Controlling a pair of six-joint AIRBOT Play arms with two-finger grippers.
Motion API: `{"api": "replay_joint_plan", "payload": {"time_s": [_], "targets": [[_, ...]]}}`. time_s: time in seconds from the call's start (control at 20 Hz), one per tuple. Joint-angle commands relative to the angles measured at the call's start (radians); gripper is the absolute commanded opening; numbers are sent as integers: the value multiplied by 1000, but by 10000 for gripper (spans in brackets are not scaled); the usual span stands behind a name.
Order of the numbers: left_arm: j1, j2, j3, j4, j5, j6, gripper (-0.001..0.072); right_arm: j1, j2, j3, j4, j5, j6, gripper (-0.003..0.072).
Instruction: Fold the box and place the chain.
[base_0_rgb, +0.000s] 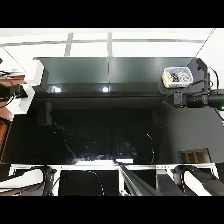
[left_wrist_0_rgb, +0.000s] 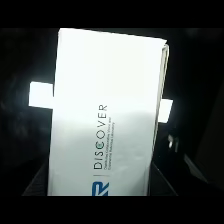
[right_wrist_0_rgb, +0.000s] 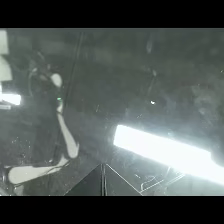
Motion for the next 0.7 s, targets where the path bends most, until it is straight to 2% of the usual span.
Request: {"api": "replay_joint_plan", "payload": {"time_s": [0.0, 0.15, 0.35, 0.4, 0.45, 0.5, 0.6, 0.65], "targets": [[39, -77, 5, -67, 152, 48, 341, 0, 0, 0, 0, -10, 0, 17], [37, -154, 16, -74, 229, 48, 341, 0, 0, 0, 0, -18, 0, 17], [36, -251, 77, -168, 286, 49, 342, 0, 0, -1, 0, -43, 0, 17], [36, -273, 100, -178, 286, 48, 394, 0, 0, -1, 1, -48, 1, 17], [33, -286, 123, -177, 282, 48, 596, 0, 0, 0, 0, -47, 1, 17], [28, -287, 146, -177, 274, 48, 716, 0, 0, -1, 1, -47, 1, 17], [22, -278, 248, -166, 192, 48, 716, 0, 0, -1, 1, -49, 0, 17], [22, -274, 330, -167, 124, 47, 715, 3, 0, -1, 2, -56, 0, 17]]}}
